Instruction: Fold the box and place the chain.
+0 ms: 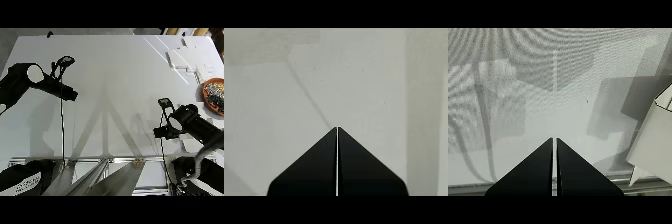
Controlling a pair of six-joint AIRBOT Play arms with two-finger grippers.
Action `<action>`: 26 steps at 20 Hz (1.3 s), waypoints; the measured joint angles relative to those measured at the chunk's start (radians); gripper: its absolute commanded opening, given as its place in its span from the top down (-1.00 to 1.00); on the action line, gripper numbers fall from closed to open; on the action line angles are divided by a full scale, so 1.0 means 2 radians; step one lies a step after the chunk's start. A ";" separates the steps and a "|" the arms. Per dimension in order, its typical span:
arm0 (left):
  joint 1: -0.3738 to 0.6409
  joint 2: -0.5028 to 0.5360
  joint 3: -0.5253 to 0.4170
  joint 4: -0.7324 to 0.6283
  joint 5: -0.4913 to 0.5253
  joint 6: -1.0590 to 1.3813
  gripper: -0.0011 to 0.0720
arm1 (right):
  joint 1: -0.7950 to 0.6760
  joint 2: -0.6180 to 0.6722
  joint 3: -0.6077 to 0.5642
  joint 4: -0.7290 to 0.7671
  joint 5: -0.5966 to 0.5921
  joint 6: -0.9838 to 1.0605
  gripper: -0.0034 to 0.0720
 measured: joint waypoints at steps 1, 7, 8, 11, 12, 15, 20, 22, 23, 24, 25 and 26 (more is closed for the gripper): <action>0.000 0.000 0.000 0.000 0.000 0.000 0.94 | 0.000 0.000 0.000 0.000 -0.001 0.000 0.82; 0.000 0.000 0.000 0.000 0.000 0.000 0.94 | -0.017 0.000 0.005 -0.148 0.002 -0.023 0.88; 0.000 0.000 0.000 -0.001 0.000 0.000 0.94 | -0.035 0.000 0.006 -0.190 0.016 -0.038 0.88; 0.000 0.000 0.000 -0.001 0.000 0.000 0.94 | -0.134 0.000 0.007 -0.266 0.031 -0.097 0.87; 0.000 0.000 0.000 -0.001 0.000 0.000 0.94 | -0.177 0.000 0.007 -0.279 0.027 -0.114 0.87; 0.000 0.000 0.000 -0.001 0.000 0.000 0.94 | -0.307 0.000 0.008 -0.303 -0.002 -0.169 0.18; 0.000 0.000 0.000 -0.002 0.000 0.000 0.94 | -0.456 0.000 0.008 -0.307 -0.084 -0.261 -0.49; 0.000 0.000 0.000 -0.002 0.000 0.000 0.94 | -0.502 -0.002 0.008 -0.306 -0.118 -0.281 -0.49; 0.000 0.000 0.000 -0.002 0.000 0.000 0.94 | -0.523 -0.003 0.008 -0.303 -0.134 -0.288 -0.44; 0.000 0.000 0.000 -0.002 0.000 0.000 0.94 | -0.544 -0.005 0.008 -0.299 -0.150 -0.297 -0.32; 0.000 0.000 0.000 -0.002 0.000 0.000 0.94 | -0.561 -0.008 0.008 -0.295 -0.163 -0.302 -0.30; 0.000 0.000 0.000 -0.002 0.000 0.000 0.94 | -0.578 -0.011 0.008 -0.290 -0.177 -0.308 -0.29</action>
